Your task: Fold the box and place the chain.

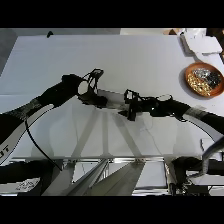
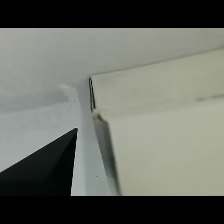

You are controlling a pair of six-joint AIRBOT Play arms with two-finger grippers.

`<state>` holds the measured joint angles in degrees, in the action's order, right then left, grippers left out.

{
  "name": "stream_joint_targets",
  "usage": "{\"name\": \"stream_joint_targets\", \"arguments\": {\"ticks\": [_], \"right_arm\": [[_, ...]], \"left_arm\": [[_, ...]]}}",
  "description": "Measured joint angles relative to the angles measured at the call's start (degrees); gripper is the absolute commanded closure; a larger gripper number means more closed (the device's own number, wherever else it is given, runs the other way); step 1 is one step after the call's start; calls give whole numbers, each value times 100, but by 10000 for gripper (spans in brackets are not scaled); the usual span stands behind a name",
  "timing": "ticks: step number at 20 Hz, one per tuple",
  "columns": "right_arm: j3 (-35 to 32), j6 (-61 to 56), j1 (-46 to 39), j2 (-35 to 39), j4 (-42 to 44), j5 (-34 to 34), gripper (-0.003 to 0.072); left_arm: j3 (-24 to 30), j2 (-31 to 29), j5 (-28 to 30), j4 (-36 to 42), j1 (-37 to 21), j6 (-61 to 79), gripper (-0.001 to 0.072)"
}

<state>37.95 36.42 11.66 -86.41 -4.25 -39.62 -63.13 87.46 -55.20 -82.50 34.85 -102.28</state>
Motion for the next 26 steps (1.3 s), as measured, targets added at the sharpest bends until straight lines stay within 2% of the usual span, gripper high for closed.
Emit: {"name": "stream_joint_targets", "arguments": {"ticks": [2, 3, 4, 5, 10, 11, 12, 13, 14, 15, 22, 26], "right_arm": [[2, 2, 0, 0, 0, -4, 238], [0, 2, 0, 0, 0, -7, 238], [2, 2, 0, 0, 0, -7, 238], [2, 2, 0, 0, -7, -7, 238], [0, -7, -2, 0, -15, -15, 238], [0, -2, -2, 0, -15, -13, 238], [0, 4, -2, 0, -15, -7, 238], [0, 11, -2, 0, -15, 9, 238], [0, 28, -2, 0, -11, 9, 238], [0, 33, 0, 0, -11, 2, 238], [0, 2, 0, 0, 11, 9, 238], [0, 2, 0, 0, 0, 2, 238]], "left_arm": [[-2, 68, 55, -13, 42, -151, 370], [-2, 92, 90, -31, 61, -203, 426], [-2, 111, 142, -48, 85, -256, 547], [-2, 125, 142, -133, 111, -278, 708], [-2, 149, 254, -160, 203, -358, 706], [-2, 151, 258, -153, 212, -361, 669], [-2, 153, 260, -146, 221, -358, 543], [-2, 153, 258, -85, 227, -352, 363], [-2, 153, 254, 0, 234, -356, 232], [-2, 140, 216, 17, 240, -361, 200], [0, -448, -190, -37, 125, -168, 198], [-2, -1021, -866, 229, -208, 704, 198]]}}
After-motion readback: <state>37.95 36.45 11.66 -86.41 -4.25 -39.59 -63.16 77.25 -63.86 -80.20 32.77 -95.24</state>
